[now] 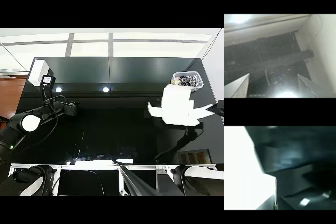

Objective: Fold the box and place the chain.

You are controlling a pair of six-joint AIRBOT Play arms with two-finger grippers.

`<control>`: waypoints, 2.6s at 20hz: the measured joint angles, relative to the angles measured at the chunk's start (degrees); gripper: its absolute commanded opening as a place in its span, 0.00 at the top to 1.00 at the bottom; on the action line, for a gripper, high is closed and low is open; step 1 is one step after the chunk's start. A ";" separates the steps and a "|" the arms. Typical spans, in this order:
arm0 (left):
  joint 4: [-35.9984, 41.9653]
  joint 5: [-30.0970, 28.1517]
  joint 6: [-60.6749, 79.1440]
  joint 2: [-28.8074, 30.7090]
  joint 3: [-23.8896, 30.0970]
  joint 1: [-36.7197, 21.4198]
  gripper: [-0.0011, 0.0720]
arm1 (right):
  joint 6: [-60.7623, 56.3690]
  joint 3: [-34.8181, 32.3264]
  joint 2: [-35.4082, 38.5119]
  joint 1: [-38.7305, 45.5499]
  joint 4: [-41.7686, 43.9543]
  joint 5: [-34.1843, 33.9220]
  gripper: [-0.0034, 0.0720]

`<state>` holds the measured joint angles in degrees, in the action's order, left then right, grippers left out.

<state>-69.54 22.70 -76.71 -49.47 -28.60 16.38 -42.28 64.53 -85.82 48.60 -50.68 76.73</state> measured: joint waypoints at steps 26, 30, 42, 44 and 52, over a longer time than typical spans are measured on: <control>40.65 47.30 29.22 -40.09 -21.42 -3.72 0.13 | 8.20 -43.52 32.02 -52.46 32.02 -29.31 0.94; 38.71 49.94 33.53 -43.34 -24.24 -1.79 0.25 | 8.20 -43.54 32.02 -52.70 32.02 -29.62 0.94; 36.89 54.53 40.35 -46.56 -29.90 -1.16 0.96 | 7.58 -39.87 32.06 -48.72 29.77 -28.04 0.06; 36.74 54.88 41.00 -45.59 -30.51 -0.70 0.96 | 8.79 -35.23 32.06 -45.72 26.86 -24.26 0.06; 26.67 37.46 51.76 -34.77 -29.70 11.10 0.95 | 14.45 -22.69 32.06 -45.05 14.23 -7.89 0.06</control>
<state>-42.87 60.16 -24.95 -84.25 -58.30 27.49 -27.83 41.85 -53.76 3.55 -36.45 68.84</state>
